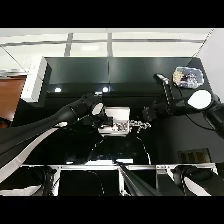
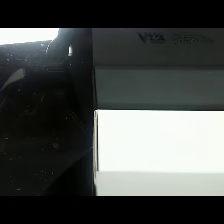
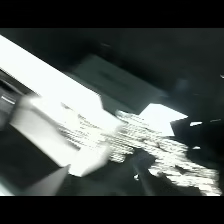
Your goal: Fold the box and place the chain.
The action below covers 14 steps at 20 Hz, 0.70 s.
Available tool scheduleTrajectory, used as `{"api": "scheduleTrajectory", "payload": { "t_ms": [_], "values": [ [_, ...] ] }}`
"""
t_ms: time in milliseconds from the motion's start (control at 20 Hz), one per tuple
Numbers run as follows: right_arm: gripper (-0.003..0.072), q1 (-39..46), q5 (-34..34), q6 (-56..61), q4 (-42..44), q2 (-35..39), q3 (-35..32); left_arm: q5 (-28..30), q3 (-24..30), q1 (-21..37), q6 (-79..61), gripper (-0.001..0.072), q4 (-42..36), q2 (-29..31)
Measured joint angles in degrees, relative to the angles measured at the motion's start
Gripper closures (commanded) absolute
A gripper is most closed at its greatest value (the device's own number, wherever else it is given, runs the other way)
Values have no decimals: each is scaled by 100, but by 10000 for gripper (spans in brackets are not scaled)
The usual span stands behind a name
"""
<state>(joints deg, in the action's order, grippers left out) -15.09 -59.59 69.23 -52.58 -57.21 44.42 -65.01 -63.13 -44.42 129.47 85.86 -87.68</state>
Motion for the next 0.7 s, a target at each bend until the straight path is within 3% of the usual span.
{"api": "scheduleTrajectory", "payload": {
  "t_ms": [300,500,700],
  "values": [
    [-34,-286,1534,-2938,-212,-26,-986,-2,0,0,0,679,0,0],
    [-34,-485,1930,-5292,295,-474,-1233,-7,0,0,0,679,0,0],
    [-34,-516,2068,-6926,1093,-1023,-1235,-11,0,0,-2,680,0,0]
  ]
}}
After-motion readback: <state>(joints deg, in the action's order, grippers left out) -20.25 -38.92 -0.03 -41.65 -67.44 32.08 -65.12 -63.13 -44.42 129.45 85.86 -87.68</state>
